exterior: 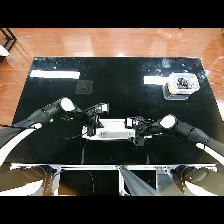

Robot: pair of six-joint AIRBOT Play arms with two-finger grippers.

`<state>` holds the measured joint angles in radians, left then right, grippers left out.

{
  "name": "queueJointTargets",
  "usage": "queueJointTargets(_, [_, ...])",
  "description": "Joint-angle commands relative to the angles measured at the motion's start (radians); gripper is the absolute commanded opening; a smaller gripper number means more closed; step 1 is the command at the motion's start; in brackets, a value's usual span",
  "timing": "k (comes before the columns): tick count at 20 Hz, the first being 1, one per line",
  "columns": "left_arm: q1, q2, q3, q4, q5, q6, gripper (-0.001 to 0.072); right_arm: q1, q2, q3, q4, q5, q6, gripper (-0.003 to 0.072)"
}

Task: Fold the box and place the chain.

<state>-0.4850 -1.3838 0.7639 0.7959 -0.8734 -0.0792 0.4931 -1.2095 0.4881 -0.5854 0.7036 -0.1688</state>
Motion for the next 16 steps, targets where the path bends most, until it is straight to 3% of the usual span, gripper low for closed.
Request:
queueJointTargets(1, [0.000,-0.001,-0.001,0.000,0.001,0.000,0.0025,0.001,-0.001,-0.001,-0.003,0.000,0.001,0.0674])
queueJointTargets(2, [0.000,-0.001,-0.001,0.000,0.001,0.000,0.0029,0.001,-0.001,-0.001,-0.003,0.000,0.001,0.0527])
queueJointTargets(3, [0.000,-0.001,-0.001,0.000,0.001,0.000,0.0139,0.001,-0.001,-0.001,-0.003,0.000,0.001,0.0467])
queueJointTargets(4, [0.000,-0.001,-0.001,0.000,0.000,0.000,0.0301,0.001,-0.001,-0.001,-0.003,0.000,0.001,0.0467])
queueJointTargets(5, [0.000,-0.001,-0.001,0.000,0.000,0.000,0.0393,0.001,-0.001,-0.001,-0.003,0.000,0.001,0.0467])
queueJointTargets(7, [0.000,0.001,0.000,0.000,0.000,-0.001,0.0401,0.001,-0.001,-0.001,-0.003,-0.001,0.001,0.0467])
queueJointTargets(8, [0.002,0.002,0.001,0.000,0.000,-0.005,0.0453,0.001,-0.001,-0.001,-0.003,-0.001,0.001,0.0467])
queueJointTargets(9, [0.002,0.006,0.004,0.001,0.001,-0.024,0.0604,0.001,-0.001,-0.001,-0.003,-0.001,0.001,0.0467])
queueJointTargets(10, [0.002,0.010,0.012,0.005,0.000,-0.059,0.0639,0.001,-0.001,-0.001,-0.003,-0.001,0.001,0.0467])
queueJointTargets(12, [0.002,0.026,0.035,0.034,-0.013,-0.145,0.0639,0.001,-0.001,-0.001,-0.002,-0.001,0.002,0.0467])
queueJointTargets(16, [0.006,0.101,0.058,0.214,-0.083,-0.330,0.0639,0.001,-0.001,-0.001,-0.002,-0.001,0.002,0.0467])
